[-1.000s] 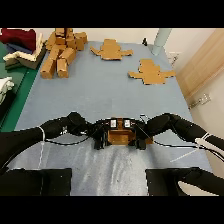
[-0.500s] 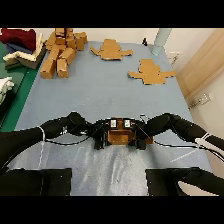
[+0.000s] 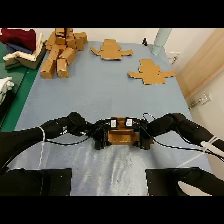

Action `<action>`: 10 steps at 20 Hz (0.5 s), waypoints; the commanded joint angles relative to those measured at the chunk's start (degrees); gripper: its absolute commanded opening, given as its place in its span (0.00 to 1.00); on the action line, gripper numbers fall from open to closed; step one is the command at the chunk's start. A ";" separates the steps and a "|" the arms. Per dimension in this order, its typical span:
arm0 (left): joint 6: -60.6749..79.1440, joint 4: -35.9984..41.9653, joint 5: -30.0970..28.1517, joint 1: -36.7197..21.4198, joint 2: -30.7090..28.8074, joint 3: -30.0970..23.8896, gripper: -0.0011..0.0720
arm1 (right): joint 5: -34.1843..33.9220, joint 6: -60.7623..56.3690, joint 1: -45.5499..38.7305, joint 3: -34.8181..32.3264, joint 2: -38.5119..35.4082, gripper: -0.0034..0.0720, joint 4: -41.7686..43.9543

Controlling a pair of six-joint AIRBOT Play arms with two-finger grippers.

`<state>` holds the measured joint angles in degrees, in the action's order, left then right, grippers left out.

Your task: Fold the box.

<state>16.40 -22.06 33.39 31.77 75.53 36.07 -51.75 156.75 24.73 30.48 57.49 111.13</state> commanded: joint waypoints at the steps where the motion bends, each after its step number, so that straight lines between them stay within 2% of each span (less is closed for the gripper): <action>1: 0.04 -0.04 0.07 -0.02 0.02 0.04 0.56 | -8.61 -11.89 -0.02 0.04 -6.03 0.99 -9.99; 3: 0.04 -0.02 0.04 -0.02 0.02 0.04 0.56 | -13.62 -13.81 0.00 0.04 -10.21 0.98 -8.17; 4: 0.04 -0.04 0.07 -0.02 0.02 0.04 0.55 | -15.54 -19.08 0.00 0.04 -12.39 0.98 -6.36; 7: 0.04 -0.02 0.04 -0.02 0.02 0.04 0.56 | -17.70 -42.73 0.00 -0.02 -17.66 0.97 3.21; 10: 0.04 -0.02 0.07 -0.02 0.02 0.04 0.56 | -16.17 -61.07 0.07 -0.09 -19.69 0.97 15.23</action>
<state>16.43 -22.06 33.41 31.77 75.53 36.07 -67.22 115.87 24.73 30.44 40.66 115.81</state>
